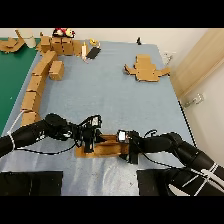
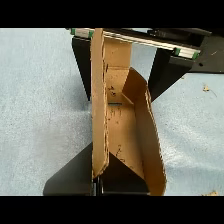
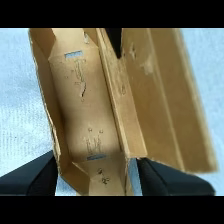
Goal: Fold the box.
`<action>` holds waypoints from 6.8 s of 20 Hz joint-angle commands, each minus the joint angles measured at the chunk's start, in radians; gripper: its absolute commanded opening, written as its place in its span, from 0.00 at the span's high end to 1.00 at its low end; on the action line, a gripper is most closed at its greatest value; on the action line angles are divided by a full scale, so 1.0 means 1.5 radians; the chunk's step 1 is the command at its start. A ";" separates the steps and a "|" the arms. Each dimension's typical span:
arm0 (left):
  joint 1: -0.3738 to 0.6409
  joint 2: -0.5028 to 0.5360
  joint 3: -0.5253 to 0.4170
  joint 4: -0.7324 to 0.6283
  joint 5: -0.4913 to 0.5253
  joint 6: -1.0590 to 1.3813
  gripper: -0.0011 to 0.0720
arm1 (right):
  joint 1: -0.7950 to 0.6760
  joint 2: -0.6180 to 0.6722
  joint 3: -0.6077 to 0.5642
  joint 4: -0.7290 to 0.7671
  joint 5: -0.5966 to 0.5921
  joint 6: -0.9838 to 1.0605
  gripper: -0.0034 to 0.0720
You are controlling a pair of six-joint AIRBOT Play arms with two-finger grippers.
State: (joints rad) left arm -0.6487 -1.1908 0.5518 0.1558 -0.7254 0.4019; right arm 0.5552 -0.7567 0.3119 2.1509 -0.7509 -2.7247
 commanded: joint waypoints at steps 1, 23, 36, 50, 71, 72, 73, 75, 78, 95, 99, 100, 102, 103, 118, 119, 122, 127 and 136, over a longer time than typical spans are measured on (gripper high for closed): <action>0.000 0.000 0.000 0.000 0.000 0.000 0.96 | 0.001 -0.002 0.001 0.000 0.003 -0.004 0.01; 0.000 0.000 0.000 0.000 0.000 0.000 0.96 | 0.001 -0.062 0.001 0.007 0.023 -0.095 0.18; 0.000 0.000 0.000 0.000 0.000 0.000 0.96 | 0.001 -0.068 0.002 0.005 0.016 -0.099 0.41; 0.001 0.000 0.003 -0.058 0.025 0.001 0.97 | 0.001 -0.068 0.002 0.005 0.016 -0.098 0.41; 0.006 0.000 0.003 -0.060 0.025 -0.058 0.05 | 0.001 -0.068 0.002 0.005 0.016 -0.098 0.41; 0.009 0.000 0.003 -0.053 0.035 -0.085 0.05 | 0.001 -0.068 0.002 0.005 0.016 -0.098 0.41; 0.014 0.002 0.003 -0.037 0.038 -0.109 0.05 | 0.001 -0.068 0.002 0.005 0.016 -0.098 0.41; 0.038 0.027 0.003 0.053 0.042 -0.218 0.05 | 0.001 -0.068 0.002 0.005 0.016 -0.098 0.41; 0.085 0.108 0.003 0.289 -0.011 -0.465 0.05 | 0.001 -0.068 0.002 0.005 0.016 -0.098 0.41; -0.119 0.203 -0.009 0.311 -0.191 -0.982 0.97 | 0.001 -0.068 0.002 0.005 0.016 -0.096 0.20; -0.119 0.203 -0.009 0.311 -0.171 -0.982 0.97 | 0.001 -0.068 0.002 0.005 0.017 -0.096 0.41; -0.119 0.203 -0.009 0.311 -0.167 -0.982 0.97 | 0.001 -0.068 0.002 0.005 0.017 -0.096 0.41; -0.119 0.203 -0.009 0.310 -0.166 -0.982 0.97 | 0.001 -0.068 0.002 0.005 0.017 -0.096 0.41; -0.119 0.203 -0.009 0.304 -0.165 -0.981 0.97 | 0.001 -0.068 0.002 0.005 0.017 -0.096 0.41; -0.014 -0.003 0.078 0.154 0.103 -0.979 0.97 | 0.001 -0.068 0.002 0.005 0.018 -0.096 0.41; -0.014 -0.027 0.090 0.155 0.081 -0.979 0.97 | 0.001 -0.068 0.002 0.005 0.018 -0.096 0.41; -0.014 -0.087 0.107 0.156 0.019 -0.984 0.97 | 0.001 -0.068 0.002 0.004 0.018 -0.096 0.41; -0.016 -0.120 0.108 0.166 -0.004 -1.001 0.97 | 0.001 -0.068 0.002 0.000 0.018 -0.096 0.41; 0.041 -0.047 0.115 0.168 -0.027 -0.924 0.97 | 0.001 -0.068 0.002 0.000 0.018 -0.096 0.41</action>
State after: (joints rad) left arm -0.6323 -1.3231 0.7204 0.4065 -0.7540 -1.0573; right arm 0.5571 -0.8593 0.3138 2.1513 -0.7265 -2.8685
